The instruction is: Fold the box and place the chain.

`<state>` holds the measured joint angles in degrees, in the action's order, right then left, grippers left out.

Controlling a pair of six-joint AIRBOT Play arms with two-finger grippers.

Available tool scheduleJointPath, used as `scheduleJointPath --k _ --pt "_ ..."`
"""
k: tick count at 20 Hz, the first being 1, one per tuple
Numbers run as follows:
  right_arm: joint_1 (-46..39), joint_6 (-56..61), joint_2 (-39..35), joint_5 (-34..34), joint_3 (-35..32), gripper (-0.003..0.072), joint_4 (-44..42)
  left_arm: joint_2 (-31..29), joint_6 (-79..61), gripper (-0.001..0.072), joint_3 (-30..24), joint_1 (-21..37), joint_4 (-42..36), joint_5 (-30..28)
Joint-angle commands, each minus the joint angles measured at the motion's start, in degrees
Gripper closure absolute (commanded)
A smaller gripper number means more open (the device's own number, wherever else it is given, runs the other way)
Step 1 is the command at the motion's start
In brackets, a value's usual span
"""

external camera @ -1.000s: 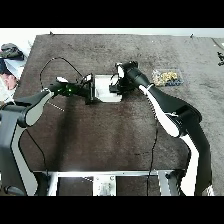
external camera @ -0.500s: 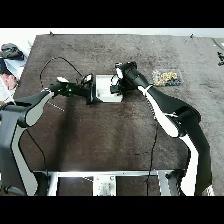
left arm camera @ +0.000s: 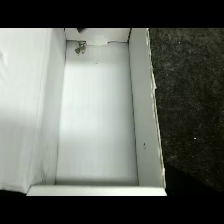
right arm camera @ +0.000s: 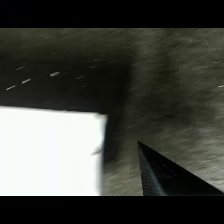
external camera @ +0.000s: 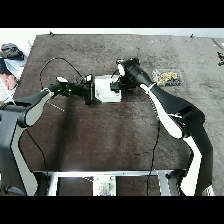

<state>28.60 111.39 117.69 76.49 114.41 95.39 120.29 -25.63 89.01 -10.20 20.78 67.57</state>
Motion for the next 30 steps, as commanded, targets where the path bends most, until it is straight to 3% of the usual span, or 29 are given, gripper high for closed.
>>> scheduleJointPath --k 1,7,11,16,18,20,24,30 --pt "0.0 -0.4 -0.1 0.0 0.1 0.0207 -0.9 0.0 0.1 0.0232 0.0 0.0 -0.3 0.0" --pt "-0.1 -4.6 -3.4 -0.6 0.1 0.0199 -1.7 0.0 0.1 0.0232 0.0 0.0 -0.2 0.0" --pt "-1.1 -9.7 -8.9 -1.3 0.1 0.0187 4.1 0.0 0.1 0.0232 0.0 0.0 -0.2 0.0" --pt "-10.9 -14.3 -14.4 -7.1 0.0 0.0190 5.1 0.0 0.1 0.0232 0.0 0.0 -0.2 -0.1" --pt "-16.2 -15.4 -14.5 -7.4 -0.3 0.0194 4.9 0.0 0.1 0.0232 0.0 0.0 -0.2 0.0" --pt "-21.7 -15.5 -14.5 -9.5 -1.8 0.0328 3.7 0.0 0.1 0.0232 0.0 0.0 -0.2 -0.1" --pt "-30.3 -16.9 -12.0 -10.8 -4.3 0.0330 -4.2 0.0 0.1 0.0232 0.0 0.0 -0.2 -0.1" --pt "-32.2 -20.3 -5.1 -11.3 -4.2 0.0331 -5.9 0.0 0.1 0.0232 0.0 0.0 -0.3 0.0"
